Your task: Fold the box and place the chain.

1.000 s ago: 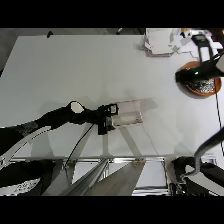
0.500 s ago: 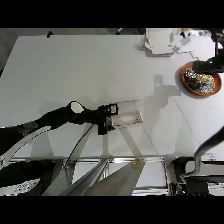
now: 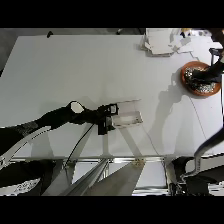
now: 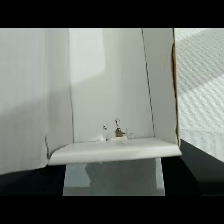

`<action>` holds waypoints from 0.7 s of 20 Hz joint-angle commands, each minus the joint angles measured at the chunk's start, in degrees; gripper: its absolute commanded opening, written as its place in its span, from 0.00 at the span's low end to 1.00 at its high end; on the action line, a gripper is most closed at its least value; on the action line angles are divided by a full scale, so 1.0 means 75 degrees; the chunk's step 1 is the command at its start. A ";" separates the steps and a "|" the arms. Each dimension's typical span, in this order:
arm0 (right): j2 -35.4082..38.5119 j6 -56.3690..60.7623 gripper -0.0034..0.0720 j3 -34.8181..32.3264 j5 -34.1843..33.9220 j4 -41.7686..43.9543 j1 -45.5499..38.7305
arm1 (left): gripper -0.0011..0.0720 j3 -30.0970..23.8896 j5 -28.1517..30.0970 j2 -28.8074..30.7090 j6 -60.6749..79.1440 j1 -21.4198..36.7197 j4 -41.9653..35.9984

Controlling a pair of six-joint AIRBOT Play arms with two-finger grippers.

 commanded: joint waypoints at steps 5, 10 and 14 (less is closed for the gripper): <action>-0.0149 0.0082 0.30 0.0006 -0.0061 0.0038 -0.0117 | 0.39 0.0003 0.0000 0.0006 0.0003 0.0006 0.0000; -0.0431 0.0134 0.26 0.0006 -0.0003 0.0058 -0.0117 | 0.39 0.0003 0.0000 0.0006 0.0003 0.0006 0.0000; -0.0428 0.0134 0.07 0.0006 0.0055 0.0055 -0.0119 | 0.39 0.0003 0.0000 0.0006 0.0003 0.0006 0.0000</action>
